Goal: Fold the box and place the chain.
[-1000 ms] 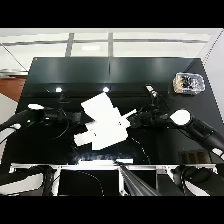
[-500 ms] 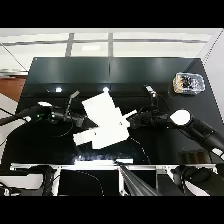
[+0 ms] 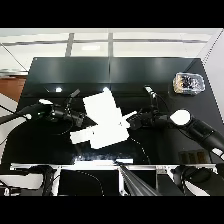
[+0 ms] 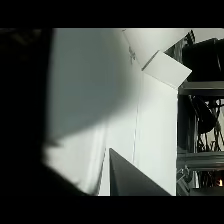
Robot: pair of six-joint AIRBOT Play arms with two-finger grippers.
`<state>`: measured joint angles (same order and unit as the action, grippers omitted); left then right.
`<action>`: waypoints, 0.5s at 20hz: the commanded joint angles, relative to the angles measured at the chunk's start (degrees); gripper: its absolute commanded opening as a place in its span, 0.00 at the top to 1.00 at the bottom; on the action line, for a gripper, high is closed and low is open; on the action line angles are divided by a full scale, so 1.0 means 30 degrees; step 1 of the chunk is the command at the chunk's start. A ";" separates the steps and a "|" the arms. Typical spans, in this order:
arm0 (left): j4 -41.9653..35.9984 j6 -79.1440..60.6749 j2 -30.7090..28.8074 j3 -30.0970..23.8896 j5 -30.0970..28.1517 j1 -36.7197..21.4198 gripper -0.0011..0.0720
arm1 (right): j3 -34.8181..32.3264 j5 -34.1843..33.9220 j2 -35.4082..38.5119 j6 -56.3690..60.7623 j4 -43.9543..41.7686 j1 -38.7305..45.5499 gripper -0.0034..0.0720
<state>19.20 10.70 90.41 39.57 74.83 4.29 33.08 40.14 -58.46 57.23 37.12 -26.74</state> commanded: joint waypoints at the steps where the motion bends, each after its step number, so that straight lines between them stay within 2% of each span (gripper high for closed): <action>1: 0.0007 -0.0073 0.0015 0.0029 -0.0007 0.0007 0.78 | -0.0007 0.0255 0.0015 0.0000 -0.0007 -0.0015 0.90; 3: 0.0007 -0.0073 0.0015 0.0029 -0.0007 0.0007 0.79 | -0.0007 0.0393 0.0015 0.0000 -0.0007 -0.0015 0.90; 4: 0.0007 -0.0080 0.0015 0.0029 -0.0007 0.0007 0.79 | -0.0007 0.0466 0.0015 0.0007 0.0051 0.0036 0.74; 5: 0.0007 -0.0080 0.0007 0.0036 -0.0007 0.0007 0.83 | -0.0007 0.0641 0.0015 0.0066 0.0102 0.0204 0.34; 6: 0.0022 -0.0153 0.0007 0.0036 0.0036 0.0007 0.95 | 0.0007 0.0962 0.0029 0.0233 0.0153 0.0568 0.01; 8: 0.0022 -0.1384 -0.0007 0.0080 0.0882 0.0029 0.95 | 0.0328 0.2572 0.0073 0.0226 0.0794 0.1967 0.02; 10: 0.0036 -0.1617 -0.0182 0.0299 0.1435 0.0306 0.95 | 0.1268 0.5187 0.0102 0.0219 0.1814 0.3920 0.02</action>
<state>19.27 8.10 90.24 39.97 76.62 4.62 34.59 47.13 -58.28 57.71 39.29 -20.67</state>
